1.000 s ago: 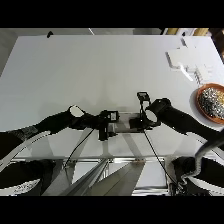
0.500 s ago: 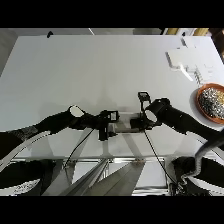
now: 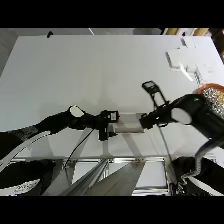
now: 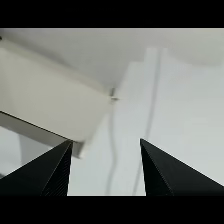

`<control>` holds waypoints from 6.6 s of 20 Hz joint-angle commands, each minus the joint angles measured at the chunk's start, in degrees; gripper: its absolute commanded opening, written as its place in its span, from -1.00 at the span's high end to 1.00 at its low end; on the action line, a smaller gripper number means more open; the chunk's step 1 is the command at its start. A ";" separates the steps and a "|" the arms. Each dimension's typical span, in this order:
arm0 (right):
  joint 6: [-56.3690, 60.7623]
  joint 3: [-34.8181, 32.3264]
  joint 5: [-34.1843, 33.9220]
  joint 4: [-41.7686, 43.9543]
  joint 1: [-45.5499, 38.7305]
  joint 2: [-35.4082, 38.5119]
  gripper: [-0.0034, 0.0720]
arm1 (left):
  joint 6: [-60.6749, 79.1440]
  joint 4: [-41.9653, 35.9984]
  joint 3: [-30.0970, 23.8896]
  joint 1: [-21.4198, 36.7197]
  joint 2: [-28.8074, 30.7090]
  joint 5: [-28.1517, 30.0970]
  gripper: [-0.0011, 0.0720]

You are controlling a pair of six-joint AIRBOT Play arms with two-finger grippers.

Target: Fold the box and place the chain.

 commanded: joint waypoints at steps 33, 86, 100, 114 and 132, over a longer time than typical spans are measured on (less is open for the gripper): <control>-16.83 5.46 -21.29 -2.73 -64.92 -26.34 0.35 | -0.02 0.02 -0.02 -0.02 0.04 0.00 0.03; -25.97 -0.74 -11.85 22.08 11.52 9.60 0.88 | -0.02 0.02 -0.02 -0.02 0.04 0.00 0.03; -27.96 -2.78 -14.88 16.35 10.58 -1.79 0.30 | -0.02 0.02 -0.02 -0.02 0.04 0.00 0.03; -99.93 -12.57 -4.20 15.21 -30.75 9.09 0.33 | -0.02 0.02 -0.02 -0.02 0.04 0.00 0.03; -113.02 -21.35 -19.63 21.22 -30.73 -5.20 0.56 | -0.02 0.02 -0.02 -0.02 0.04 0.00 0.03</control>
